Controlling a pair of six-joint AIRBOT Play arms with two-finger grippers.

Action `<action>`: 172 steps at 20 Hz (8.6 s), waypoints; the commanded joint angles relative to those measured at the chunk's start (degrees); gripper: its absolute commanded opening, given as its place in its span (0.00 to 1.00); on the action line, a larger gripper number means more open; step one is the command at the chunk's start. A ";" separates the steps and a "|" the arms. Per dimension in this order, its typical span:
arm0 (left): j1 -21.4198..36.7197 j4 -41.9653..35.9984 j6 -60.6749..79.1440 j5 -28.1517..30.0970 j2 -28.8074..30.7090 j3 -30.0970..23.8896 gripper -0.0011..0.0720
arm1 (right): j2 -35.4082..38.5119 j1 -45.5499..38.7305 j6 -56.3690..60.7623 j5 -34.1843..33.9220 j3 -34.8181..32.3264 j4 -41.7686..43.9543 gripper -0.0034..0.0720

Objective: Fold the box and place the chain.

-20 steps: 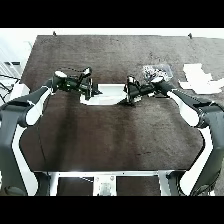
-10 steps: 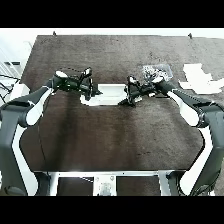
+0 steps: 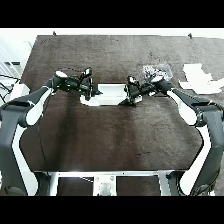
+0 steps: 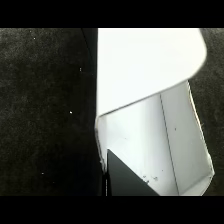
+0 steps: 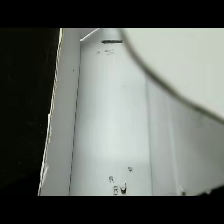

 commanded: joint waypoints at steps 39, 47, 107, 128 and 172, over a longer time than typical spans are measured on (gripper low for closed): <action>5.40 1.51 -7.78 -12.72 0.26 8.11 0.58 | -0.63 0.00 1.03 0.83 0.61 -0.48 0.81; 7.19 0.20 -18.05 -23.80 1.70 17.18 0.03 | -0.63 0.00 1.03 0.83 0.61 -0.48 0.81; -0.74 24.87 -17.05 -1.73 17.14 -4.13 0.97 | -0.63 0.00 1.03 0.83 0.61 -0.46 0.81; -6.27 29.55 -19.43 9.01 12.44 -7.02 0.97 | -0.63 0.00 1.03 0.83 0.61 -0.46 0.81; -7.13 17.97 -12.63 7.93 9.49 -7.06 0.53 | -0.63 0.00 1.03 0.83 0.61 -0.46 0.81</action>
